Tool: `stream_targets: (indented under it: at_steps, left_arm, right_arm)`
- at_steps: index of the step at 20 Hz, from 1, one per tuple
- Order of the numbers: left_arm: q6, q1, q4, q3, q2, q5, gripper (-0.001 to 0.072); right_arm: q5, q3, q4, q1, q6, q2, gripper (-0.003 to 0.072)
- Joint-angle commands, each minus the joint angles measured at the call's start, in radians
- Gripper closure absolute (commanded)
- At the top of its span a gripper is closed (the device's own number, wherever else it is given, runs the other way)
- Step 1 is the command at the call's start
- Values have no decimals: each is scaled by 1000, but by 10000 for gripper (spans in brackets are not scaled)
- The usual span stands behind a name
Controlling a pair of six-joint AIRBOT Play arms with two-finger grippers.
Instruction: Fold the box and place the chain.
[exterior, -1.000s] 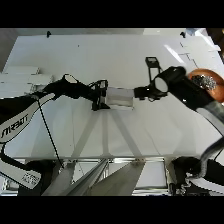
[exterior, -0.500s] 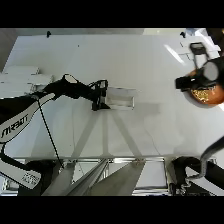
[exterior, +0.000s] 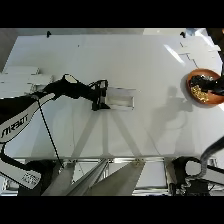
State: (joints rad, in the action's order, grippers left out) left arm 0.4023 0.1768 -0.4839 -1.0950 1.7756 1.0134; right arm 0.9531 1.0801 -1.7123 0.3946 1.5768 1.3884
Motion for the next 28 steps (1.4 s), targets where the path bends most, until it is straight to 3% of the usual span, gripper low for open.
stream_targets:
  at_steps: [1, 5, 7, 9, 14, 19, 23, 28]
  left_arm:
    - [0, 0, 0, 0, 0, 0, 432]
    - [0, 0, 0, 0, 0, 0, 432]
    - [0, 0, 0, 0, 0, 0, 432]
    - [0, 0, 0, 0, 0, 0, 432]
    - [0, 0, 0, 0, 0, 0, 432]
    - [0, 0, 0, 0, 0, 0, 432]
    - [0, 0, 0, 0, 0, 0, 432]
    - [0, 0, 0, 0, 0, 0, 432]
  right_arm:
    - [-145, 0, 28, 69, -11, 123, 220]
    - [-172, 0, 137, 64, -16, 214, 251]
    - [-171, 0, 145, 55, -17, 217, 537]
    - [-163, 0, 146, 53, -16, 199, 675]
    - [-100, 0, 145, 53, -16, 48, 675]
    - [45, 0, 142, 15, -45, -128, 675]
    - [150, 0, 142, -97, -44, -212, 675]
    - [232, 0, 142, -314, -1, -217, 676]
